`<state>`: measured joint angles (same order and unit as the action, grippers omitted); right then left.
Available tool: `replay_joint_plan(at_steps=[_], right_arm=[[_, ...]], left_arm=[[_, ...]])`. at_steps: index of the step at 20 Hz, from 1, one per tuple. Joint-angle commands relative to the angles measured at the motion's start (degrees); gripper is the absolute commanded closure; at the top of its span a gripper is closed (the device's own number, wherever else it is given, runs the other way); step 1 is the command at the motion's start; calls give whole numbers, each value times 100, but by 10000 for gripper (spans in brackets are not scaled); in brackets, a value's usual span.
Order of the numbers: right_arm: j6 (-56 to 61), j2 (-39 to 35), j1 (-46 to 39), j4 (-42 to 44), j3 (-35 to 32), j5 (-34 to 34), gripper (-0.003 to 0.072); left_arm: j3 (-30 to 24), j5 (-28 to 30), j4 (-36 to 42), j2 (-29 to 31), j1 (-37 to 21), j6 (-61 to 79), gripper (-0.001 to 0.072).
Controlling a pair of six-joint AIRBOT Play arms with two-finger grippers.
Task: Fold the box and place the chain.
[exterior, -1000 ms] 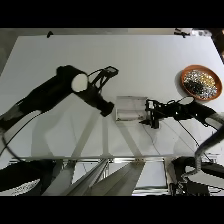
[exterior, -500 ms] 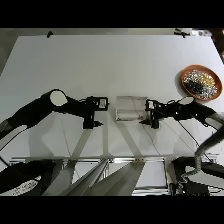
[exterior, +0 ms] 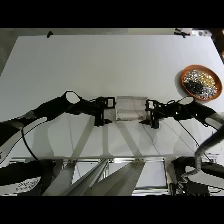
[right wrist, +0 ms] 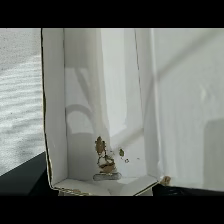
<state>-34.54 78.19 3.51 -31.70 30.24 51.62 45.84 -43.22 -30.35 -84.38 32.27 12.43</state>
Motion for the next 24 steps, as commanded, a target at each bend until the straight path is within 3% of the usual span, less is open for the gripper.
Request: replay_joint_plan(at_steps=[1,8,18,24], right_arm=[[2,-4,0,2,-2,0,369],[2,-4,-2,2,-2,0,369],[2,-4,0,2,-2,0,369],[2,-4,-2,2,-2,0,369]], left_arm=[[398,-48,245,-387,166,-208,4],[511,-402,-177,-632,297,-306,4],[509,-529,-778,-472,-90,-496,4],[509,-509,-531,-472,28,-496,4]])
